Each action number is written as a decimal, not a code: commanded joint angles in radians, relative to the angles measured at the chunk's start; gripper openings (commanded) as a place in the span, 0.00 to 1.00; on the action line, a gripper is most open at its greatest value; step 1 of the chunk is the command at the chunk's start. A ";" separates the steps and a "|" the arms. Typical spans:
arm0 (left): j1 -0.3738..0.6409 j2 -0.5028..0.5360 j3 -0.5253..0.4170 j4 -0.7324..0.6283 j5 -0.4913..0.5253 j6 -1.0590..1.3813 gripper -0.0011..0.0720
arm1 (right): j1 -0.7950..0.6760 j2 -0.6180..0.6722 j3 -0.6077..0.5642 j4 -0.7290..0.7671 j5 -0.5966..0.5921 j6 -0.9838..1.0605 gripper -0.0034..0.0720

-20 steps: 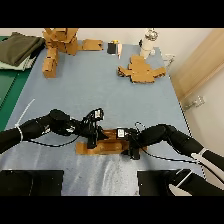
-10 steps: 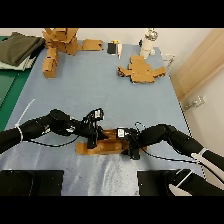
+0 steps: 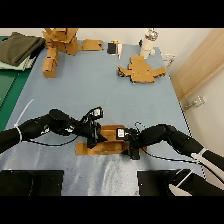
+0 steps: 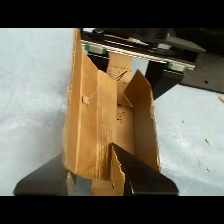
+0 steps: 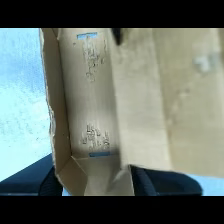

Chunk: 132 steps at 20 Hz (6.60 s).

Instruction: Fold the box.

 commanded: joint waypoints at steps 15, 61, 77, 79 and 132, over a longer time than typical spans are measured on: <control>0.087 0.457 0.000 0.679 -0.374 -1.159 0.03 | -0.001 0.000 0.000 0.000 0.001 0.001 0.78; 0.161 0.375 0.054 0.563 -0.318 -0.628 0.03 | -0.002 0.000 0.000 -0.003 0.000 0.002 0.79; -0.139 0.207 -0.055 0.615 0.029 -0.394 0.97 | -0.002 0.000 0.000 -0.003 0.000 0.002 0.79; -0.139 0.177 -0.055 0.555 0.036 -0.395 0.97 | -0.002 0.000 0.000 -0.003 0.000 0.001 0.79; -0.168 0.109 -0.055 0.352 0.148 -0.392 0.66 | -0.002 0.000 0.000 -0.003 0.000 0.001 0.79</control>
